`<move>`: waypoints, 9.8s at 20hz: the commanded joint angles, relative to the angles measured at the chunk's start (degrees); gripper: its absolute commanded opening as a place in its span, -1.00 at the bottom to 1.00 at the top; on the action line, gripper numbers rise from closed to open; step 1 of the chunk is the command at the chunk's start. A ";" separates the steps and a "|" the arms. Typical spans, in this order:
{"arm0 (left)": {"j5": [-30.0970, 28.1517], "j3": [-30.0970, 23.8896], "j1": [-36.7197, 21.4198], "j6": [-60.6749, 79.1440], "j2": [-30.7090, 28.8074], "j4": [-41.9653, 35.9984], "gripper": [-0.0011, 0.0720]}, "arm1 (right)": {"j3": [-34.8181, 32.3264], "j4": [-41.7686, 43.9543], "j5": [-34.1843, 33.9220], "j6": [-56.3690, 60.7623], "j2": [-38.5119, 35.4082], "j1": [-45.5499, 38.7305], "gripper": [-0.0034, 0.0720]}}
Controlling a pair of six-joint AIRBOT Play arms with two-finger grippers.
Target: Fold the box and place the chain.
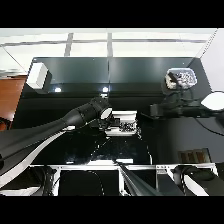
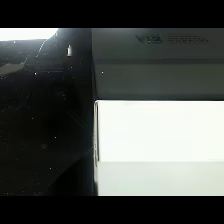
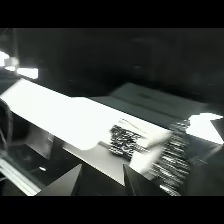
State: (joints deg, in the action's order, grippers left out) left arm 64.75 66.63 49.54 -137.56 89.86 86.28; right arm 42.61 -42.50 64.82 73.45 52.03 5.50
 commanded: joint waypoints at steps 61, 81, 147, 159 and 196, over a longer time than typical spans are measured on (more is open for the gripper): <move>0.24 -0.02 0.04 0.00 0.04 0.00 -0.90 | 2.58 8.46 -14.99 -25.94 -17.16 12.44 -0.87; 0.20 -0.02 0.02 0.00 0.28 0.04 -0.90 | -6.60 -5.14 -12.13 -20.28 -3.34 10.82 -0.08; -17.07 -31.80 -25.97 157.63 -14.56 -62.95 0.97 | -8.63 -7.06 -12.31 -16.44 -3.89 1.90 -0.08; -18.75 -30.49 -23.28 151.82 -13.55 -58.55 0.97 | -8.66 -7.06 -12.61 -16.46 -3.89 1.90 -0.08; -19.52 -25.75 -19.12 152.32 -9.68 -56.30 -0.04 | -4.79 8.85 -30.60 -15.21 3.37 4.63 1.00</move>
State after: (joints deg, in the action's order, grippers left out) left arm 45.43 40.86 30.37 14.76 80.14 29.34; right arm 36.07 -39.70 38.57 58.04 51.83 9.58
